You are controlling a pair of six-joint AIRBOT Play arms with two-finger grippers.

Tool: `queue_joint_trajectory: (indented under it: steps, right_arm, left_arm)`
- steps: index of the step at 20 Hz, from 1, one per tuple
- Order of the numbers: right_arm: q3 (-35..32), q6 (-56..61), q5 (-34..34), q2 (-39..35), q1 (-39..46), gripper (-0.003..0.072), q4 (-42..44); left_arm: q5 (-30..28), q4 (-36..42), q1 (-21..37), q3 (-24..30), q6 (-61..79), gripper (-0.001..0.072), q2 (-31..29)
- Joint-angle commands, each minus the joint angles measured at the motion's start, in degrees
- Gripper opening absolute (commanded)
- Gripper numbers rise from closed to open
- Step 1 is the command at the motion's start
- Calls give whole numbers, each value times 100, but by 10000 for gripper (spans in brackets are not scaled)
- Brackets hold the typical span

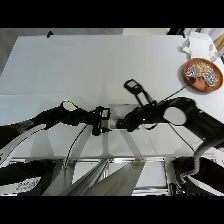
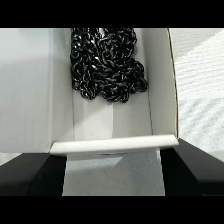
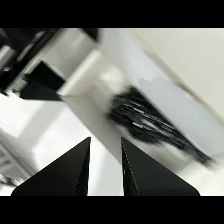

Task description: Fold the box and place the chain.

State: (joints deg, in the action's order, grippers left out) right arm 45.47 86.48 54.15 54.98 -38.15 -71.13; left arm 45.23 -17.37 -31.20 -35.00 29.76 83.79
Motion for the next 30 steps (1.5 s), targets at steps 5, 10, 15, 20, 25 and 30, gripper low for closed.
queue_joint_trajectory:
  steps: [5,10,15,20,25,30]
  right_arm:
    - [83,542,968,-745,2347,100,-1609]
    - [83,341,212,525,2959,363,-1606]
    - [83,424,-481,1696,2959,358,-1609]
    - [83,673,-756,2098,2959,316,-1606]
    - [83,938,-931,2347,2959,315,-1606]
    - [83,903,-850,2382,2957,19,-1606]
  left_arm:
    - [-2,-2,4,0,2,251,-4]
    - [-2,-2,4,0,2,251,-4]
    - [-2,0,4,0,2,251,-4]
    - [-2,0,4,0,2,251,-4]
    - [-2,-2,4,0,2,251,-4]
    - [-2,0,4,0,2,251,-4]
